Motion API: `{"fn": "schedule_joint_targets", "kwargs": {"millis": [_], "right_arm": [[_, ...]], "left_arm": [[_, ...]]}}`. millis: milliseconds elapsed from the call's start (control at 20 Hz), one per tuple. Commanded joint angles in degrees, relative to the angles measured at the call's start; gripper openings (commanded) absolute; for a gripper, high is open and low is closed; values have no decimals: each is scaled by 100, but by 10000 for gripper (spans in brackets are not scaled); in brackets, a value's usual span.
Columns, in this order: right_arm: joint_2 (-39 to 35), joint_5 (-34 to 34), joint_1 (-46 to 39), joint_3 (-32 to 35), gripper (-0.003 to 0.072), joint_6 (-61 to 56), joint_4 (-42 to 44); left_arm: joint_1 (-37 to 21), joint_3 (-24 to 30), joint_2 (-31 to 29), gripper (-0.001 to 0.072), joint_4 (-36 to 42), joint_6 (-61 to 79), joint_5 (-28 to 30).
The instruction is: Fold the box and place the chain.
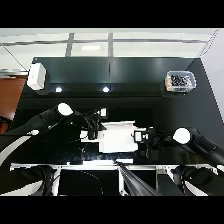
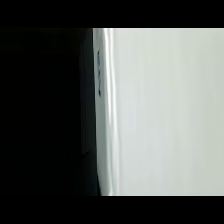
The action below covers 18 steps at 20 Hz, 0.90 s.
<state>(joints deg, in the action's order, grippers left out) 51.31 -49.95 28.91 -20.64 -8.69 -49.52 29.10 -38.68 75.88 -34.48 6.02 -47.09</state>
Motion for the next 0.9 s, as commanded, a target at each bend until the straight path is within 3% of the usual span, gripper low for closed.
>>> {"fn": "schedule_joint_targets", "kwargs": {"millis": [0,400,550,850], "right_arm": [[39,426,321,7,606,175,0],[39,527,400,4,606,472,-7],[37,643,396,-20,606,306,-431],[39,142,400,-339,606,138,-284]], "left_arm": [[-2,2,4,29,0,-2,-7],[0,2,4,29,0,-2,-7],[0,2,4,29,0,-2,-7],[-2,2,4,29,2,-2,15]]}}
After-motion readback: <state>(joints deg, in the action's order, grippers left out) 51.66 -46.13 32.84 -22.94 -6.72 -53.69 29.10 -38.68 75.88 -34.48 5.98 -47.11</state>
